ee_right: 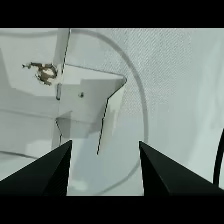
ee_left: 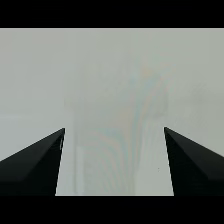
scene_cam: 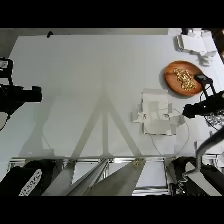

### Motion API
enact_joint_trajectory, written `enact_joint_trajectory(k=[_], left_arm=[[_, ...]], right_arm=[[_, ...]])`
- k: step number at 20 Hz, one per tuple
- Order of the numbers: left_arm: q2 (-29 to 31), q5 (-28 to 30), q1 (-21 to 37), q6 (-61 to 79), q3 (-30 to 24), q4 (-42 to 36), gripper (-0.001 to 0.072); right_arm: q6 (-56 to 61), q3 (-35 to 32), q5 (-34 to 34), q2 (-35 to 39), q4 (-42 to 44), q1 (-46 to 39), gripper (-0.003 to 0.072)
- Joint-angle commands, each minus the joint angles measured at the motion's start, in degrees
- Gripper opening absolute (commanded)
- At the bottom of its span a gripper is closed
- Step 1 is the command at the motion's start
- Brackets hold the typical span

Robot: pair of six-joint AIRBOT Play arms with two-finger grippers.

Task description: Fold the box and place the chain.

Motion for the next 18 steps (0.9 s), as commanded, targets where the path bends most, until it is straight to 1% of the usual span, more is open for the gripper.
enact_joint_trajectory(k=[1, 4, 5, 6, 8, 9, 10, 11, 12, 13, 15, 18], left_arm=[[0.00, 0.02, 0.02, 0.00, 0.00, 0.02, 0.0695], [0.00, 0.02, 0.02, 0.00, 0.00, 0.02, 0.0695], [0.00, 0.02, 0.00, 0.00, 0.00, 0.02, 0.0695], [0.00, 0.02, 0.02, 0.00, 0.00, 0.02, 0.0695], [0.00, 0.02, 0.00, 0.00, 0.00, 0.02, 0.0695], [0.00, 0.02, 0.02, 0.00, 0.00, 0.02, 0.0695], [0.00, 0.02, 0.02, 0.00, 0.00, 0.02, 0.0695], [-0.02, 0.02, 0.02, 0.00, 0.00, 0.02, 0.0695], [0.00, 0.02, 0.00, 0.00, 0.00, 0.04, 0.0695], [0.00, 0.02, 0.00, 0.00, 0.00, 0.04, 0.0695], [0.00, 0.02, 0.00, 0.00, 0.00, 0.04, 0.0695], [0.00, 0.02, 0.02, 0.00, 0.00, 0.02, 0.0695]], right_arm=[[3.56, 0.00, 3.06, -4.92, -1.16, 0.09, 0.0477], [3.54, 0.00, 1.38, -8.46, -1.18, 2.69, 0.0476], [3.54, 0.02, 0.11, -9.44, -1.27, 4.04, 0.0456], [3.54, 0.02, -0.83, -10.49, -1.31, 5.18, 0.0405], [5.33, 0.02, -2.43, -12.92, -2.60, 6.93, 0.0385], [7.69, 0.02, -3.04, -13.97, -4.24, 7.50, 0.0319], [8.98, 0.02, -3.32, -14.71, -5.51, 7.63, 0.0297], [9.29, 0.02, -3.37, -15.23, -5.73, 7.63, 0.0225], [9.29, 0.02, -3.37, -15.34, -6.12, 7.63, 0.0099], [9.25, 0.02, -3.19, -15.34, -6.43, 7.63, 0.0015], [8.79, 0.02, -2.43, -15.28, -6.34, 7.63, 0.0013], [4.09, 0.57, 0.20, -14.34, -5.92, 7.74, 0.0011]])
